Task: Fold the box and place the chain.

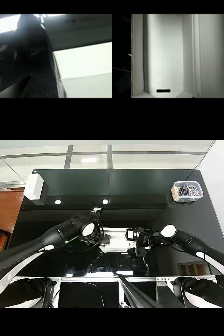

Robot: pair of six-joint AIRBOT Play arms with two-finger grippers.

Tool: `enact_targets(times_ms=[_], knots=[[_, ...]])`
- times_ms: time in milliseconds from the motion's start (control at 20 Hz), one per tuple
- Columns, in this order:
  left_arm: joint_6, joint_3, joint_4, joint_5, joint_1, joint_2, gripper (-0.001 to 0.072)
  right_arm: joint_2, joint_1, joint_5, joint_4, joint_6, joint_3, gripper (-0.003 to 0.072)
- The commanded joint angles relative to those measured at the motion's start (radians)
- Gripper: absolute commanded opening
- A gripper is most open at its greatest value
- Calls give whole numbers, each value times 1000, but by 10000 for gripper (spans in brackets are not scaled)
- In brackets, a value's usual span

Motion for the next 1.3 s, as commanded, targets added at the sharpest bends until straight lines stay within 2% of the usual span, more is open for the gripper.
enact_targets(times_ms=[0,100,400,450,550,600,650,850,950,1000,1050,1100,1150,1250], knots=[[-65,51,106,-84,-58,-45,485,0,1,0,0,0,0,223],[-85,91,108,-100,-73,-76,485,0,1,0,0,0,0,223],[-212,97,104,-104,-77,-80,484,0,1,0,0,0,0,222],[-214,97,103,-105,-77,-80,432,0,1,0,0,0,0,223],[-213,97,91,-103,-77,-80,247,0,1,0,0,0,0,223],[-208,97,79,-96,-77,-80,113,0,1,0,0,0,0,223],[-206,97,79,-95,-77,-80,24,0,1,0,0,0,0,223],[-206,97,77,-94,-77,-80,26,0,1,0,0,0,0,223],[-206,97,77,-95,-77,-79,43,0,1,0,0,0,0,223],[-206,97,79,-97,-77,-78,173,0,1,0,0,0,0,222],[-206,97,79,-98,-76,-75,367,0,1,0,0,0,0,223],[-206,97,79,-98,-75,-71,516,0,1,0,0,0,0,223],[-206,97,77,-97,-69,-64,551,0,1,1,0,0,0,223],[-206,97,77,-97,-53,-46,551,0,1,1,0,0,0,223]])
